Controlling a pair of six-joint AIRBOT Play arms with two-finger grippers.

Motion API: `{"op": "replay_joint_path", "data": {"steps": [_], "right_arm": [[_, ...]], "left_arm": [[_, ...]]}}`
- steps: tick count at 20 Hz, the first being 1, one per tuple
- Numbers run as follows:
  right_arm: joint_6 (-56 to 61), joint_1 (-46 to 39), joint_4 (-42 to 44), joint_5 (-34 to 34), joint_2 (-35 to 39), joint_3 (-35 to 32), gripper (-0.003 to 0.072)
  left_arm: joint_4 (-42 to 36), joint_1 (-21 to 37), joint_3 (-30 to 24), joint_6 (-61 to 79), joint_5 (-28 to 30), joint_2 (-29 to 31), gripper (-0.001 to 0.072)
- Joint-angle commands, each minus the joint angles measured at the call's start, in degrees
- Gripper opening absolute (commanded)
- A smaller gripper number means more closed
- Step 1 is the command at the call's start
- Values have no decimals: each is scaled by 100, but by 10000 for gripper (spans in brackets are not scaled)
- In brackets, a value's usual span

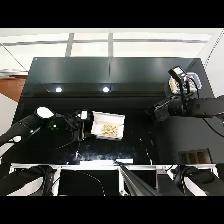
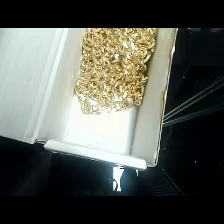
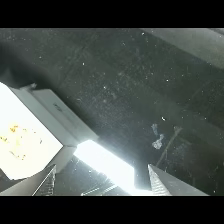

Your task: Fold the box and place the chain.

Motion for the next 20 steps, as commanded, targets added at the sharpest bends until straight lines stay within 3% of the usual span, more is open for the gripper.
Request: {"op": "replay_joint_path", "data": {"steps": [1, 7, 20], "right_arm": [[2, 0, 0, 2, -2, -2, 702], [2, 0, 0, 79, -2, -2, 702], [2, 0, 0, 116, -2, -2, 702]], "left_arm": [[-94, -4, 11, 170, -44, -72, 696], [-48, -4, 11, 205, -638, -66, 694], [-52, 4, 11, 164, -407, -33, 699]]}}
